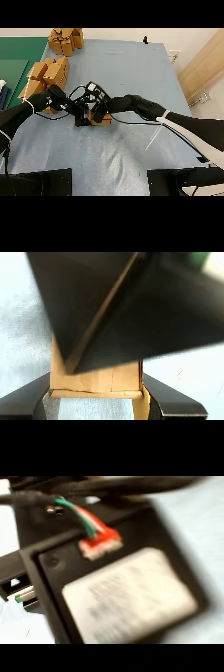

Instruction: Fold the box.

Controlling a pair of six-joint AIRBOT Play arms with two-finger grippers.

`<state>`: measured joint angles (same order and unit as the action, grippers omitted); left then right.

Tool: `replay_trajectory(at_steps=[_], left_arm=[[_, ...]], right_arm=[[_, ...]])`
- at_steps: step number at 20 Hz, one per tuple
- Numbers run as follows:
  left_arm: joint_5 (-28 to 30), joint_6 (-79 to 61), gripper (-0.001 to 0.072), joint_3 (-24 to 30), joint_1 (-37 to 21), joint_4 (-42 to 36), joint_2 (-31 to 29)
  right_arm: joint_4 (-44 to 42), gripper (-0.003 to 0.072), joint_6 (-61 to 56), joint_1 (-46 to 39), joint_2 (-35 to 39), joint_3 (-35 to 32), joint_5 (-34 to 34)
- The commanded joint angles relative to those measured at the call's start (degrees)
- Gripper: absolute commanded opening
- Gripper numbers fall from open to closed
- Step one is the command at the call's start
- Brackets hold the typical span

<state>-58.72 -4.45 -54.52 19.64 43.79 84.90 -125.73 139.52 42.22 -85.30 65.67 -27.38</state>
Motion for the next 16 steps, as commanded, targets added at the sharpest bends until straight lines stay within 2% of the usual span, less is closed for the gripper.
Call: replay_trajectory(at_steps=[1, 5, 7, 9, 12, 14, 16], left_arm=[[-0.1, 0.1, 0.001, -0.7, -0.1, -2.7, -0.2], [1.2, 7.6, 0.0007, -3.4, -0.4, -5.0, -2.0], [6.4, 20.6, 0.0005, -4.6, -1.7, -4.5, -5.5], [11.3, 32.9, 0.0003, -4.6, -4.4, -0.9, -11.7], [16.8, 51.6, 0.0003, -2.7, -10.0, 13.4, -23.9], [13.2, 62.2, 0.0004, -0.7, -15.6, 22.5, -29.4], [7.1, 65.0, 0.0004, 1.6, -22.0, 23.7, -30.6]], right_arm=[[14.4, 0.0004, -13.6, -1.0, 7.0, 0.1, 0.5], [51.5, 0.0004, -47.1, -6.2, 16.9, -1.2, -9.9], [61.6, 0.0004, -57.0, -9.8, 21.4, -3.6, -13.2], [62.4, 0.0004, -57.7, -13.1, 25.2, -6.8, -13.0], [62.3, 0.0004, -57.7, -15.9, 28.0, -10.5, -13.1], [62.1, 0.0004, -57.7, -16.2, 28.1, -11.8, -13.0], [61.1, 0.0005, -57.7, -16.2, 28.1, -12.7, -12.3]])
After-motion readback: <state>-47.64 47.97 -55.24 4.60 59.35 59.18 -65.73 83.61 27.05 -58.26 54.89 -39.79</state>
